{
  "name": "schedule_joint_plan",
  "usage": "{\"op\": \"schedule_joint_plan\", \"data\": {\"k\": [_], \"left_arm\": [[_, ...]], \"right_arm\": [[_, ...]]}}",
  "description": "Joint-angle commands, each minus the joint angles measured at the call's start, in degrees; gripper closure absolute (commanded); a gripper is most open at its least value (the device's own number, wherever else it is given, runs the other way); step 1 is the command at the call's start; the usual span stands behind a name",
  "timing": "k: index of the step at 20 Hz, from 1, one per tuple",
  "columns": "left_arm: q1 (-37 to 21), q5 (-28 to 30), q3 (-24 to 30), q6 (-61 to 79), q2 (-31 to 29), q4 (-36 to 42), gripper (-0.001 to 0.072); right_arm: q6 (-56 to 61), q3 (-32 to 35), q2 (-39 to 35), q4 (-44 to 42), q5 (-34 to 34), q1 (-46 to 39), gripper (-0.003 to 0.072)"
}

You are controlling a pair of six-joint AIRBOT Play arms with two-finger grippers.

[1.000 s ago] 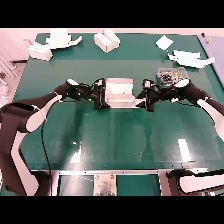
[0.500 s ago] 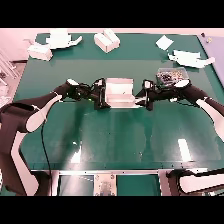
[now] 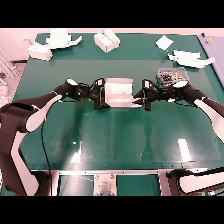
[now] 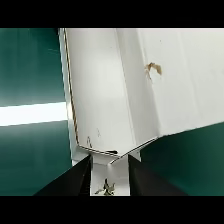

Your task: Fold the box and place the chain.

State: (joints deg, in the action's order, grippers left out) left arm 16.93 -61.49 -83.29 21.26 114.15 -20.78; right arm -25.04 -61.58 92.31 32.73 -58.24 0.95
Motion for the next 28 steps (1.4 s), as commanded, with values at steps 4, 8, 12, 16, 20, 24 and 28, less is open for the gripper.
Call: {"op": "schedule_joint_plan", "data": {"k": [4, 8, 12, 16, 20, 24, 28], "left_arm": [[0.0, 0.0, 0.0, 0.0, 0.0, 0.0, 0.0172], [0.0, 0.0, 0.0, 0.0, 0.0, 0.0, 0.0172], [0.0, 0.0, 0.0, 0.0, 0.0, 0.0, 0.0172], [0.0, 0.0, 0.0, 0.0, 0.0, 0.0, 0.0172], [0.0, 0.0, 0.0, 0.0, 0.0, 0.0, 0.0172], [0.0, 0.0, 0.0, 0.0, 0.0, 0.0, 0.0172], [0.0, 0.0, 0.0, 0.0, 0.0, 0.0, 0.0172]], "right_arm": [[-1.6, -0.1, 1.1, -2.7, -0.3, 3.1, 0.0420], [-2.3, -0.1, 2.3, -3.4, -0.3, 3.8, 0.0410], [-3.1, -0.3, 2.9, -3.4, -0.3, 3.8, 0.0286], [-3.7, -0.5, 2.9, -3.4, -0.3, 3.8, 0.0124], [-4.0, -0.5, 2.9, -3.1, -0.3, 3.8, 0.0059], [-4.1, -0.5, 2.9, -2.1, -0.2, 3.8, 0.0059], [-3.2, -0.5, 2.9, -1.9, 0.9, 3.7, 0.0061]]}}
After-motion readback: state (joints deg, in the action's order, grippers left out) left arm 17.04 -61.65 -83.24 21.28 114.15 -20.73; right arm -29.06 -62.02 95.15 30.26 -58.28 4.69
